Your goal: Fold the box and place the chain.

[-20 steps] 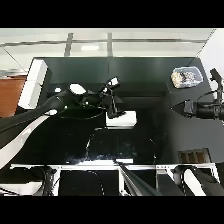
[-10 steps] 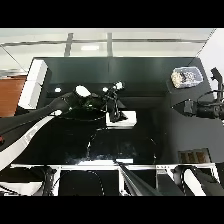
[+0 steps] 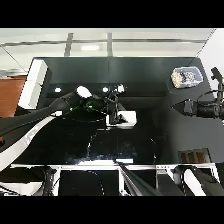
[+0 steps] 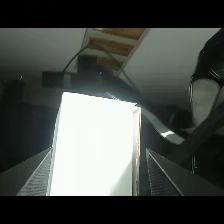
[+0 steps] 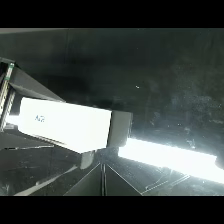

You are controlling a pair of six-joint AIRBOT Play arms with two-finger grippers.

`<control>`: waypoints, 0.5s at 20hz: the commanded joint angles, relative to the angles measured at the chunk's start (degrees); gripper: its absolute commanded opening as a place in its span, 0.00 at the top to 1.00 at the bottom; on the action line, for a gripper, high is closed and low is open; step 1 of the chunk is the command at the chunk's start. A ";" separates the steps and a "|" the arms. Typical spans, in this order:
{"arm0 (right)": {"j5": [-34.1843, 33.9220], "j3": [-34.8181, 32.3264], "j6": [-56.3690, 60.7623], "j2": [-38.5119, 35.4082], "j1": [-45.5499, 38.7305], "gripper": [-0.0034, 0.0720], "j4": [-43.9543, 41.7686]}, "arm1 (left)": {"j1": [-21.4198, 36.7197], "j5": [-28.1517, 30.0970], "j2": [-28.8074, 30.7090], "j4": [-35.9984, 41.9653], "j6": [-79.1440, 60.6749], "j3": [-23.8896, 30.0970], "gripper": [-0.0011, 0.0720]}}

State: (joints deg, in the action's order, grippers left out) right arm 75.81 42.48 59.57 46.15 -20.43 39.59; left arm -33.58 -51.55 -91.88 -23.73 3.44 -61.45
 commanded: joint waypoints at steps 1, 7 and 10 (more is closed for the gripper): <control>0.00 -0.02 -0.04 -0.04 -0.02 0.94 -0.11 | -0.04 -0.15 -0.04 -0.22 0.02 -0.07 0.02; 0.00 -0.02 -0.04 -0.04 -0.02 0.94 -0.11 | -0.04 -1.07 -0.04 -3.08 -0.02 -0.07 0.02; 0.00 -0.02 -0.02 -0.04 -0.02 0.94 -0.11 | -0.04 -1.64 -0.04 -3.17 -0.17 -0.07 0.02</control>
